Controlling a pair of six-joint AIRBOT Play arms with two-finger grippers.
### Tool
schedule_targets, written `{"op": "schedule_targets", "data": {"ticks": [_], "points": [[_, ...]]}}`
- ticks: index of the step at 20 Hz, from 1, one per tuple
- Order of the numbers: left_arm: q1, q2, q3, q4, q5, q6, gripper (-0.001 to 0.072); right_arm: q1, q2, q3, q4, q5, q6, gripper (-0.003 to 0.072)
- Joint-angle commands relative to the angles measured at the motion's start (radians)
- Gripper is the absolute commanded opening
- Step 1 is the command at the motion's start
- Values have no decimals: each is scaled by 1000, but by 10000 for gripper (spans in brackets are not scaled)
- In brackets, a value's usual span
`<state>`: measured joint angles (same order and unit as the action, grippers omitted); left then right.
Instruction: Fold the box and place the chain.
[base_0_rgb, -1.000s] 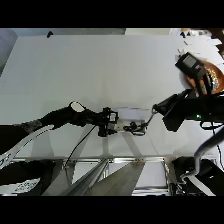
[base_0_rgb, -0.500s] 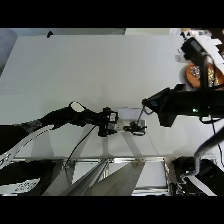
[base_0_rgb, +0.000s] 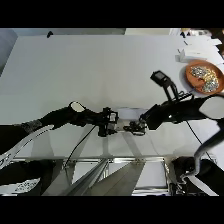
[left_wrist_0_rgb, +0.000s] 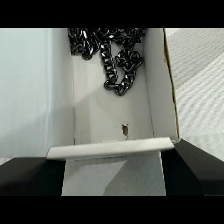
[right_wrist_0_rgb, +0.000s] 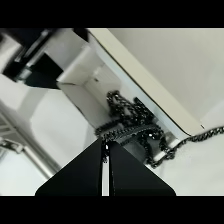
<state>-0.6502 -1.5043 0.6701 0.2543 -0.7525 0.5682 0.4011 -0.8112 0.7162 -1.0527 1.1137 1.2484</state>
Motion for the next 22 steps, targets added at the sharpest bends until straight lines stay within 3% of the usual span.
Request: {"op": "schedule_targets", "data": {"ticks": [1,2,4,8,12,16,22], "points": [[0,0,0,0,0,0,11,1,-4,-137,-8,-119,0,20],[0,0,0,0,0,0,11,1,-4,-152,-9,-125,-3,28],[0,0,0,0,0,0,11,1,-5,-156,-6,-119,-29,189],[0,0,0,0,0,0,11,1,3,-150,-18,-101,-31,187],[0,0,0,0,0,0,11,1,108,-144,-175,-22,-52,175],[0,0,0,0,0,0,11,1,179,-161,-277,70,-352,175],[0,0,0,0,0,0,11,1,129,-347,-185,-174,-723,176]]}}
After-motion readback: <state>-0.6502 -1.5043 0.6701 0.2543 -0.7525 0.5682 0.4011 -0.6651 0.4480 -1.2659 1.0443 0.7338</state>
